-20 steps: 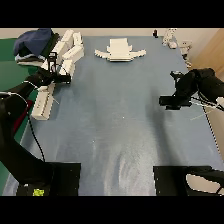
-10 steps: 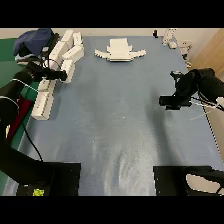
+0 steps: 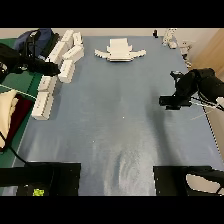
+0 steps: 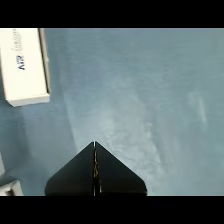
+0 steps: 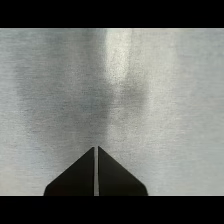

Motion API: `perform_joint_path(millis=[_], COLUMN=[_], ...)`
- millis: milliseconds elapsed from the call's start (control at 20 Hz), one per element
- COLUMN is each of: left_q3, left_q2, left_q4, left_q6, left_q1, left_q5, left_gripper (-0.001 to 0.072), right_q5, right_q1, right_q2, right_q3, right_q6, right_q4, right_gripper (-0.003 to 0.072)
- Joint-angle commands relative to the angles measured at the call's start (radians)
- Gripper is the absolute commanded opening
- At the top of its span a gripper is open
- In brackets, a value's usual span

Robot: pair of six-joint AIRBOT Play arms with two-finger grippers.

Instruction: Fold the box.

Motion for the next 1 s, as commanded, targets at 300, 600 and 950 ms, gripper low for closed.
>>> perform_joint_path(millis=[300, 600, 950], left_q3=[-0.157, -0.475, -0.556], left_q2=[0.256, 0.401, 0.382], left_q4=[-0.003, -0.004, -0.012], left_q6=[-0.154, -0.245, -0.258], left_q1=[-0.171, -0.412, -0.525], left_q5=[-0.257, -0.094, -0.006], left_gripper=[0.0011, 0.0013, 0.0014], right_q5=[0.000, 0.000, 0.000], right_q1=[0.000, 0.000, 0.000], right_q2=[-0.001, 0.000, 0.000], right_q3=[0.000, 0.000, 0.000], right_q6=[0.000, 0.000, 0.000], right_q4=[0.000, 0.000, 0.000], right_gripper=[0.0037, 0.0037, 0.0037])
